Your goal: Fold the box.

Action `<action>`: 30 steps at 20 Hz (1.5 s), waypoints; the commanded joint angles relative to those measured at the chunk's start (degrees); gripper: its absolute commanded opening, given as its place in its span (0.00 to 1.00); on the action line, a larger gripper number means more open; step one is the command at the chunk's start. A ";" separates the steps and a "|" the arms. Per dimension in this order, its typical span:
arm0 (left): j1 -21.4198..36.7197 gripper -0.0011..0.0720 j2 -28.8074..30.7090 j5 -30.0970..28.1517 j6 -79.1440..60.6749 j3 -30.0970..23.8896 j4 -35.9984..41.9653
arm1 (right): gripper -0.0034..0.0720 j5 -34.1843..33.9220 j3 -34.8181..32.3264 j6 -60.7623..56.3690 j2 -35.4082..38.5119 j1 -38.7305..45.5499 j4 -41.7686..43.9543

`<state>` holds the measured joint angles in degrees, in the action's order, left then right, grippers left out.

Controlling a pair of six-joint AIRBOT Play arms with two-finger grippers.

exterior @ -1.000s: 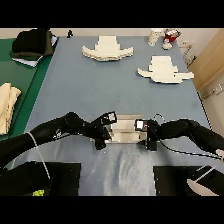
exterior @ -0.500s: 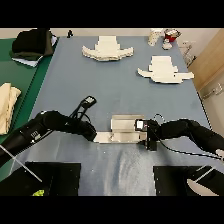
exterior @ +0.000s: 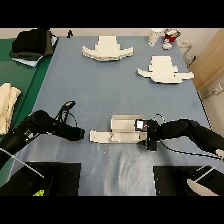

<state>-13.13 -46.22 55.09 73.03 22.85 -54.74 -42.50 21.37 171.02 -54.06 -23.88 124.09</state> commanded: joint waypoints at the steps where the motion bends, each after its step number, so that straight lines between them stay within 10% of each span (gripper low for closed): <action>1: -3.19 0.03 -2.99 -2.91 -3.21 -2.08 8.74 | 0.72 0.00 -0.02 0.00 -0.02 -0.04 0.00; 7: -14.86 0.03 -11.61 -13.64 -7.74 -1.05 15.93 | 0.72 0.00 -0.02 0.00 -0.02 -0.04 0.00; 23: -15.37 0.04 -11.93 -5.73 -7.61 6.21 17.70 | 0.72 0.02 0.00 -0.02 -0.02 -0.04 -0.02; 24: -15.37 0.08 -11.93 -5.57 -7.63 6.21 17.70 | 0.72 0.02 0.00 0.00 -0.02 -0.04 -0.02; 25: -15.37 0.49 -11.93 -5.51 -7.61 6.32 17.68 | 0.72 0.00 0.00 0.00 -0.02 -0.04 0.00; 26: -15.37 0.67 -11.93 -5.57 -7.63 6.45 17.64 | 0.72 0.00 -0.02 0.00 -0.02 -0.04 -0.02; 30: -15.34 0.67 -11.93 -5.57 -7.67 6.95 17.46 | 0.72 0.02 -0.02 0.00 -0.02 -0.04 -0.02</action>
<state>-28.45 -58.13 49.41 65.36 29.39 -37.21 -42.50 21.37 171.02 -54.06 -23.88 124.07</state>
